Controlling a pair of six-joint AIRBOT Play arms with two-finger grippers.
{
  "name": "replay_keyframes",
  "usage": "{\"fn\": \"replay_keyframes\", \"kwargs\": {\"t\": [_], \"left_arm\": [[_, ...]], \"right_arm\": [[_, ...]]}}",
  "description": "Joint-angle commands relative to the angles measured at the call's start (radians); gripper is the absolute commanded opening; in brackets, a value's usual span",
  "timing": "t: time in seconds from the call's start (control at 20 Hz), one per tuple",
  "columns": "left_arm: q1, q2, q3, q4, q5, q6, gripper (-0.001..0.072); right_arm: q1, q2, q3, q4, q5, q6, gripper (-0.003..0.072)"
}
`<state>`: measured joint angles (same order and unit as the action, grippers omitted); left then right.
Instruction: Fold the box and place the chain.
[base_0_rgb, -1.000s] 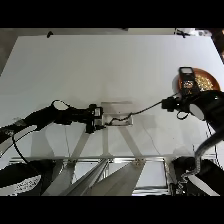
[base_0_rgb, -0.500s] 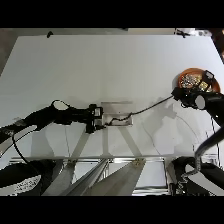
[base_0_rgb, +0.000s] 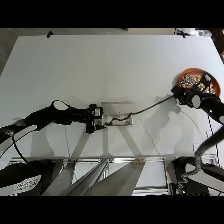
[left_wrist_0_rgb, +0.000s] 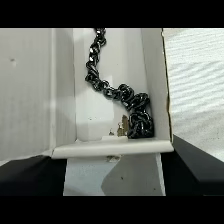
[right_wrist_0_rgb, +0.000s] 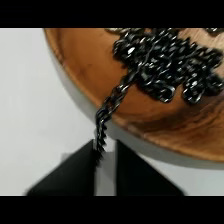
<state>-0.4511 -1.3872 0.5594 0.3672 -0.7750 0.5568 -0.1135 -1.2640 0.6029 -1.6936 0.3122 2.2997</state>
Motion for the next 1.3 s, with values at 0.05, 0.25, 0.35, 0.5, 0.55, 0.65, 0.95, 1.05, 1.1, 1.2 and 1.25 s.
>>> {"fn": "replay_keyframes", "kwargs": {"t": [0.05, 0.25, 0.35, 0.5, 0.55, 0.65, 0.95, 1.05, 1.1, 1.2, 1.25], "left_arm": [[0.001, 0.001, 0.000, 0.000, 0.000, 0.000, 0.0254], [0.001, 0.001, 0.000, 0.000, 0.000, 0.000, 0.0254], [0.001, 0.001, 0.000, 0.000, 0.000, 0.000, 0.0254], [0.001, 0.001, 0.000, 0.000, 0.000, 0.000, 0.0254], [0.001, 0.001, 0.000, 0.000, 0.000, 0.000, 0.0254], [0.001, 0.001, 0.000, 0.000, 0.000, 0.000, 0.0254], [0.001, 0.001, 0.000, 0.000, 0.000, 0.000, 0.0254], [0.001, 0.001, 0.000, 0.000, 0.000, 0.000, 0.0254], [0.001, 0.001, 0.000, 0.000, 0.000, 0.000, 0.0254], [0.001, 0.001, 0.000, 0.000, 0.000, 0.000, 0.0254], [0.001, 0.001, 0.000, 0.000, 0.000, 0.000, 0.0254]], "right_arm": [[-0.018, -0.010, 0.000, 0.007, -0.046, -0.035, 0.0009], [0.064, 0.067, 0.000, 0.027, -0.034, -0.142, 0.0007], [0.132, 0.154, 0.000, 0.027, 0.018, -0.216, 0.0008], [0.243, 0.311, 0.000, 0.027, 0.180, -0.315, 0.0007], [0.282, 0.355, 0.000, 0.027, 0.235, -0.337, 0.0007], [0.372, 0.431, 0.000, 0.027, 0.340, -0.346, 0.0007], [0.741, 0.499, 0.000, 0.060, 0.424, -0.327, 0.0007], [0.848, 0.499, 0.000, 0.048, 0.421, -0.269, 0.0007], [0.887, 0.499, 0.000, 0.049, 0.411, -0.249, 0.0007], [0.941, 0.499, 0.000, 0.049, 0.379, -0.208, 0.0007], [0.961, 0.499, 0.000, 0.050, 0.357, -0.193, 0.0007]]}}
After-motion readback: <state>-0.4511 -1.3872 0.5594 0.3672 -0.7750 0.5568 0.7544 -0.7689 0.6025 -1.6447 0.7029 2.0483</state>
